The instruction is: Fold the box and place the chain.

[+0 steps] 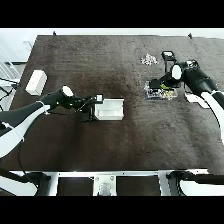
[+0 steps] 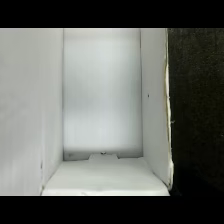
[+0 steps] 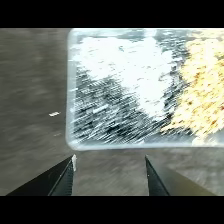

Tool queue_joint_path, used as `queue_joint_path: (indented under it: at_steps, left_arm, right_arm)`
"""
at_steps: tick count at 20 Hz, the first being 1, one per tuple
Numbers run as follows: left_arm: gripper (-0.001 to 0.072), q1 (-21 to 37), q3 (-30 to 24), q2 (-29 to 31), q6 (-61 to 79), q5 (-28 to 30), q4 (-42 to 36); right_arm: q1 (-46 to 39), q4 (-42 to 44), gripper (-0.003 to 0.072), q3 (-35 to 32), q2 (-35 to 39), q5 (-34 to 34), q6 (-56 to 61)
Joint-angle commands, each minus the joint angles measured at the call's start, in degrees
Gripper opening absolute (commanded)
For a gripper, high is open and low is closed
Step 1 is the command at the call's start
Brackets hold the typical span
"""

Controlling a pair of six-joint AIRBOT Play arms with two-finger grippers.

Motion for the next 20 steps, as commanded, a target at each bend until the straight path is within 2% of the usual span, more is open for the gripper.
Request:
queue_joint_path:
  at_steps: [1,5,8,11,12,13,14,15,20]
  left_arm:
    - [0.0475,0.0,0.0,0.0,0.0,0.0,0.0]
    - [0.0475,0.0,0.0,0.0,0.0,0.0,0.0]
    - [0.0475,0.0,0.0,0.0,0.0,0.0,0.0]
    - [0.0475,0.0,0.0,0.0,0.0,0.0,0.0]
    - [0.0475,0.0,0.0,0.0,0.0,0.0,0.0]
    - [0.0475,0.0,0.0,0.0,0.0,0.0,0.0]
    - [0.0475,0.0,0.0,0.0,0.0,0.0,0.0]
    - [0.0475,0.0,0.0,0.0,0.0,0.0,0.0]
    - [0.0475,0.0,0.0,0.0,0.0,0.0,0.0]
  right_arm:
    - [-4.0,2.9,0.0511,0.0,-4.1,-2.5,-5.8]
    - [-4.1,8.8,0.0509,0.0,-6.9,-6.0,-9.2]
    - [-4.0,12.2,0.0377,0.0,-9.2,-6.1,-10.7]
    - [-4.0,13.4,0.0347,0.0,-10.2,-6.1,-11.7]
    - [-4.0,13.4,0.0253,0.0,-10.4,-6.1,-11.7]
    - [-4.1,13.3,0.0206,0.0,-10.4,-6.1,-11.7]
    - [-4.1,12.9,0.0086,0.2,-10.3,-6.1,-11.7]
    - [-4.1,12.7,0.0013,0.5,-10.2,-6.0,-11.7]
    - [-4.0,12.5,0.0012,0.7,-4.8,-5.8,-11.7]
